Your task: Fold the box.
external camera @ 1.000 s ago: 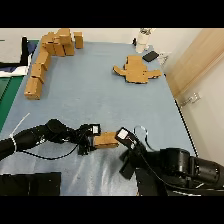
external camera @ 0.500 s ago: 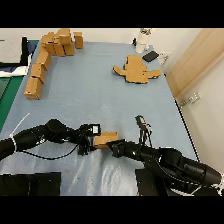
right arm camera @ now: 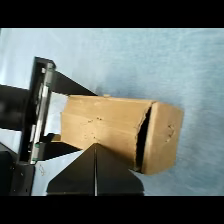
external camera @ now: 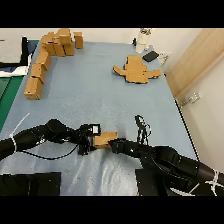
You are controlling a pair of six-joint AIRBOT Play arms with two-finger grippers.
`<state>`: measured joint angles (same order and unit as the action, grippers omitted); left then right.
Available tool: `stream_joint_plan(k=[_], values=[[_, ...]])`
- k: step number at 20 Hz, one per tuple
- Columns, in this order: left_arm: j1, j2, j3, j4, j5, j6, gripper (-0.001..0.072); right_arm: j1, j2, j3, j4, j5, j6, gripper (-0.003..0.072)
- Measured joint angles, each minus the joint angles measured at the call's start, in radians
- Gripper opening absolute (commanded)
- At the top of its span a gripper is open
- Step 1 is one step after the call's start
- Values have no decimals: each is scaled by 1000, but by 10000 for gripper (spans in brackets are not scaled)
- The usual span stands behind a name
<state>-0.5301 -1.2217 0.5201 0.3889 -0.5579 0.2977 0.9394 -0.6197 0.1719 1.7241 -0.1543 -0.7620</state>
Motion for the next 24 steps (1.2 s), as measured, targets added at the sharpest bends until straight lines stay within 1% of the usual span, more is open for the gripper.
stream_joint_plan(k=[6, 8, 10, 12, 14, 16, 17, 18, 20, 24], values=[[0, 0, 0, 0, 0, 0, 526, 13, -38, 2, -1, -14, 2, 4], [0, 0, 0, 0, 0, 0, 526, 15, -17, 18, -16, -47, -9, 4], [0, 0, 0, 0, 0, 0, 526, 14, 34, 66, -62, -89, -28, 4], [0, 0, 0, 0, 0, 0, 526, -8, 76, 141, -143, -259, -31, 4], [0, 0, 0, 0, 0, 0, 526, -54, 84, 224, -216, -482, -30, 5], [0, 0, 0, 0, 0, 0, 526, -133, 51, 311, -269, -690, -27, 5], [0, 0, 0, 0, 0, 0, 526, -174, 22, 346, -280, -766, -29, 5], [0, 0, 0, 0, 0, 0, 526, -218, -18, 382, -283, -826, -43, 5], [0, 0, 0, 0, 0, 0, 526, -290, -110, 443, -265, -904, -81, 5], [0, 0, 1, -3, 0, 0, 526, -359, -307, 536, -193, -972, -150, 5]])
